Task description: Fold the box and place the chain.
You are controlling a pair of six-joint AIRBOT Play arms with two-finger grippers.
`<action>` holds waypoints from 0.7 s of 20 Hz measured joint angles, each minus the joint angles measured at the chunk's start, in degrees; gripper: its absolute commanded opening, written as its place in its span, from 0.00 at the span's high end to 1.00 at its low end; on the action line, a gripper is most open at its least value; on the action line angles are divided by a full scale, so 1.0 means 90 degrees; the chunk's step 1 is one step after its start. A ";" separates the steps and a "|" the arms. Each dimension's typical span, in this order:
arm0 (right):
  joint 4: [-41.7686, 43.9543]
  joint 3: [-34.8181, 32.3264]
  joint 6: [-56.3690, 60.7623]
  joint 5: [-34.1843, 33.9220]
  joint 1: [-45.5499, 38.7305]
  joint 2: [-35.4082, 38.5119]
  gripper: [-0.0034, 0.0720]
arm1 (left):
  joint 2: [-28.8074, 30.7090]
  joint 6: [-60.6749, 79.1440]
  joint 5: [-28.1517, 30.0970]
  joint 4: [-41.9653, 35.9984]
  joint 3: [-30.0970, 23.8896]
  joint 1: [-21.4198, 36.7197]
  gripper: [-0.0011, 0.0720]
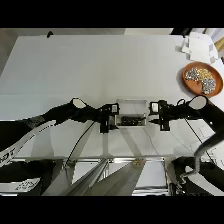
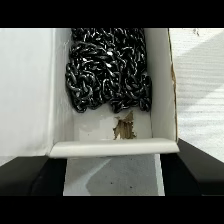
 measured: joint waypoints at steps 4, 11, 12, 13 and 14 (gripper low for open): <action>0.0131 0.0000 -0.0219 -0.0180 0.0129 -0.0095 0.62 | 0.0000 0.0000 0.0000 0.0000 0.0000 0.0000 0.80; 0.0410 0.0002 -0.0306 -0.0063 0.0172 -0.0124 0.90 | 0.0000 0.0002 0.0000 0.0002 0.0000 0.0000 0.80; 0.0410 0.0002 -0.0311 0.0000 0.0172 -0.0124 0.94 | 0.0000 0.0000 -0.0002 0.0002 0.0000 0.0000 0.80; 0.0408 0.0000 -0.0318 0.0022 0.0172 -0.0124 0.94 | 0.0000 0.0002 -0.0002 0.0005 0.0000 0.0000 0.80; 0.0393 0.0002 -0.0316 0.0070 0.0172 -0.0124 0.94 | 0.0000 0.0005 -0.0002 0.0005 0.0000 0.0000 0.80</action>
